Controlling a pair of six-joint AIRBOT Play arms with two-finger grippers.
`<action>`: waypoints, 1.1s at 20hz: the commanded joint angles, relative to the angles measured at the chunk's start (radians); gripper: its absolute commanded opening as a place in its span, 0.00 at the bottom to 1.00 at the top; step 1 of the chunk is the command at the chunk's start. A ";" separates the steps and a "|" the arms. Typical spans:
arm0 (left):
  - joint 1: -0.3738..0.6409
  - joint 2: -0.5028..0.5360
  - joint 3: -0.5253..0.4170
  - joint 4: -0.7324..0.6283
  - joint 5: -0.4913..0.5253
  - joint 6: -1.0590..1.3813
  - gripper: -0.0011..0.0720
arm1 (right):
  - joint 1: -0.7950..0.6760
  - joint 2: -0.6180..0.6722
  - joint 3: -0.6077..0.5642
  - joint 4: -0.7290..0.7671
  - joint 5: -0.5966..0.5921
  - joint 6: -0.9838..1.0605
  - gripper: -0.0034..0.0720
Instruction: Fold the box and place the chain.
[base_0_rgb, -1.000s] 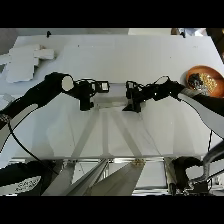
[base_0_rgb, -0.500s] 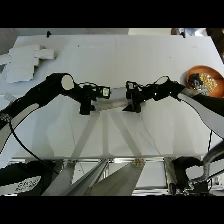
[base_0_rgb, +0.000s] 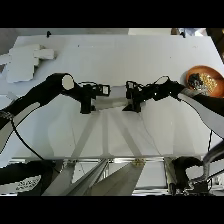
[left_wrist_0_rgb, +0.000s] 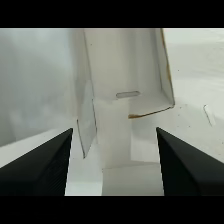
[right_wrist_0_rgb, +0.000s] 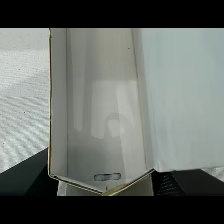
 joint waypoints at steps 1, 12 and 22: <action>0.040 -0.002 0.000 -0.042 -0.055 -0.015 0.81 | 0.000 0.000 0.001 -0.001 0.002 -0.001 0.70; 0.131 -0.002 0.000 -0.244 -0.180 0.154 0.81 | 0.000 0.000 0.001 -0.001 0.002 -0.001 0.70; 0.132 -0.078 -0.001 -0.227 -0.141 0.158 0.82 | 0.000 0.000 0.001 -0.001 0.002 -0.001 0.70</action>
